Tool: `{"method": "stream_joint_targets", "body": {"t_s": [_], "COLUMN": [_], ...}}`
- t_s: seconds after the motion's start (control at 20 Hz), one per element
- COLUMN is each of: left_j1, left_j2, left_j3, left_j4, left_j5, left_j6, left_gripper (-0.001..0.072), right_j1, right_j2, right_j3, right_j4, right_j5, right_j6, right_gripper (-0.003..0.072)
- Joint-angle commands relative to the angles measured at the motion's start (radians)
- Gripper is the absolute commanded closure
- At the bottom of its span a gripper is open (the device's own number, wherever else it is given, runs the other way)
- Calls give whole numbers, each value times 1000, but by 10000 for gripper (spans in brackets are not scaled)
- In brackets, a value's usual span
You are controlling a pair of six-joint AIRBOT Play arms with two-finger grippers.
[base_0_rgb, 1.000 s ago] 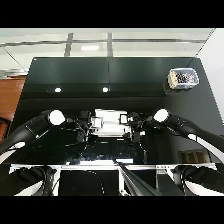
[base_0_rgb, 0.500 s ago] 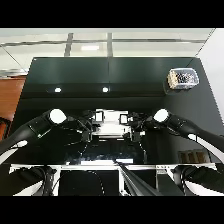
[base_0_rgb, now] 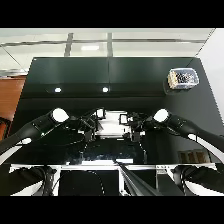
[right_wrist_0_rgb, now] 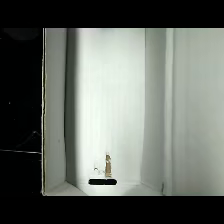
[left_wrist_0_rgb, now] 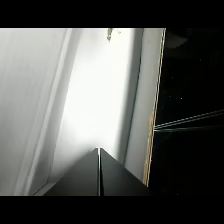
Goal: Fold the box and place the chain.
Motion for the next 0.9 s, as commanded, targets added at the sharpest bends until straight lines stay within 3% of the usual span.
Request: {"method": "stream_joint_targets", "body": {"t_s": [0.0,0.1,0.15,0.2,0.25,0.3,0.35,0.5,0.65,0.75,0.85], "left_j1": [0,0,0,-1,-1,-1,1,18,67,127,214], "left_j2": [-3,-3,-3,-3,-3,-2,1,68,216,317,375], "left_j3": [1,1,1,1,1,5,15,59,81,82,76], "left_j4": [-1,0,-1,-2,-3,3,26,131,242,359,521], "left_j5": [-1,-2,-2,-1,0,-8,-22,-94,-200,-254,-272], "left_j6": [-9,-9,-6,-4,-4,-4,-6,-104,-311,-443,-730], "left_gripper": [510,500,683,671,565,537,683,680,679,679,679], "right_j1": [0,0,0,0,0,0,0,0,0,0,0], "right_j2": [1,1,1,1,1,1,1,1,1,1,1], "right_j3": [0,0,0,0,0,0,0,0,0,0,0], "right_j4": [0,0,0,0,0,0,0,0,0,0,0], "right_j5": [0,0,0,0,0,0,0,0,0,0,0], "right_j6": [0,0,0,0,0,0,0,0,0,0,0], "right_gripper": [441,441,442,442,441,441,441,441,441,442,441]}}
